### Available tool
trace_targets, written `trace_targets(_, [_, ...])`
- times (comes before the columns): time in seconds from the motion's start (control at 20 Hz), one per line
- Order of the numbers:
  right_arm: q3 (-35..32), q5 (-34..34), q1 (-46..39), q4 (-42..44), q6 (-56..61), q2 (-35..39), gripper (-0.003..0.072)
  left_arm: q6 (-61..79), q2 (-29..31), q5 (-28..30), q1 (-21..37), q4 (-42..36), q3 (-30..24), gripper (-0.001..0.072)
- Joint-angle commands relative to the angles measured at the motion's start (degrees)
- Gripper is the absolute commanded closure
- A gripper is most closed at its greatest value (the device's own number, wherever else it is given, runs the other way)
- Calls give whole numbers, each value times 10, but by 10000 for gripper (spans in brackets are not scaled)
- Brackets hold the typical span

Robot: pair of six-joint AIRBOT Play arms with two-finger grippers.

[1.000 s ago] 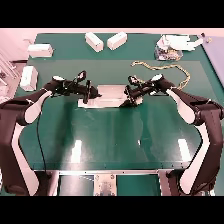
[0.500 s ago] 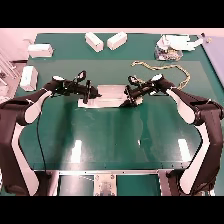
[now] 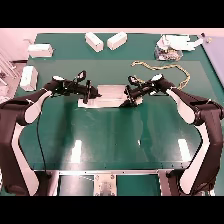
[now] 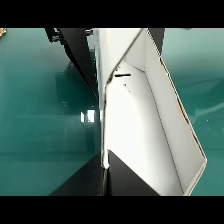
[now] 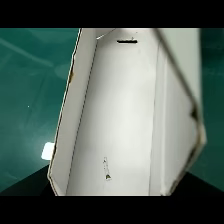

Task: Fold the box and place the chain.

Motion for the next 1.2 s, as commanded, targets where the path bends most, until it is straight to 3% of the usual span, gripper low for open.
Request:
trace_targets(0.0, [0,1,0,0,0,0,188,0,0,0,0,-4,0,689])
trace_targets(0.65, [0,1,0,0,0,0,188,0,0,-3,0,-26,0,688])
trace_targets(0.7, [0,1,0,0,0,0,189,0,0,-6,0,-26,0,652])
trace_targets(0.75, [0,1,0,0,0,0,188,0,0,-9,0,-28,0,401])
trace_targets(0.8, [0,1,0,0,0,0,188,0,0,-11,0,-31,0,260])
trace_targets(0.95, [0,1,0,0,0,0,189,1,1,-20,0,-56,1,260])
trace_targets(1.15, [0,1,0,0,0,0,188,6,1,-76,2,-64,19,259])
